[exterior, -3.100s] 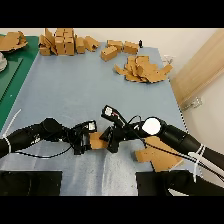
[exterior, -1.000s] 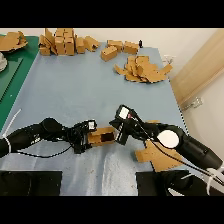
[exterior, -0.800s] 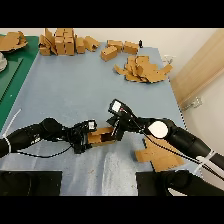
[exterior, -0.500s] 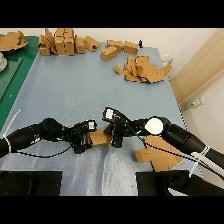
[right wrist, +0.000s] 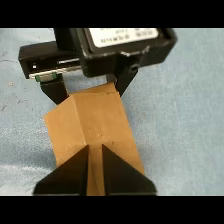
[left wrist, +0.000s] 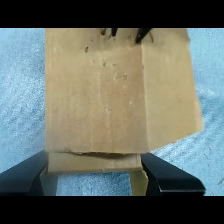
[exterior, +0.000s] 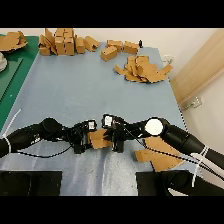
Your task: Fold the box.
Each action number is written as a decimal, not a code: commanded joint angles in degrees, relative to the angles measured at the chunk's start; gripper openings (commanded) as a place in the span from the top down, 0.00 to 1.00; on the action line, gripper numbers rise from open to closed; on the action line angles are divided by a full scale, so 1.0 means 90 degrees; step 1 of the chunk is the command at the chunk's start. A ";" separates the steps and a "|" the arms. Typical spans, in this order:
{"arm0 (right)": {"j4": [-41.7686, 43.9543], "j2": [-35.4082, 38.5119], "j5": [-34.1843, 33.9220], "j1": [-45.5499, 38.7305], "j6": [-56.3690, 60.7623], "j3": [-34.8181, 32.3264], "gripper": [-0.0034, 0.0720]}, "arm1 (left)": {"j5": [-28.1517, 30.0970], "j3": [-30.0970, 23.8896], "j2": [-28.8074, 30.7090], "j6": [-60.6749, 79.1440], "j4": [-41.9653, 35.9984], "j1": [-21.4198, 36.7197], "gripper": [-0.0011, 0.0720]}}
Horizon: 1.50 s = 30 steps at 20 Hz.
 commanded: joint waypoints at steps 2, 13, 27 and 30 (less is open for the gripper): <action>0.0019 0.0024 0.0044 0.0029 -0.0262 0.0022 0.63 | 0.0000 -0.0002 0.0002 0.0000 0.0002 0.0000 0.34; 0.0010 0.0058 0.0134 0.0036 -0.0755 0.0017 0.45 | 0.0002 -0.0002 0.0002 0.0000 0.0002 0.0000 0.34; -0.0274 -0.0238 -0.0304 0.0039 -0.0821 0.0022 0.53 | 0.0002 -0.0002 0.0002 0.0000 0.0002 0.0000 0.34; -0.0274 -0.0233 -0.0311 0.0039 -0.0821 0.0036 0.56 | 0.0002 -0.0002 0.0002 0.0000 0.0002 0.0000 0.34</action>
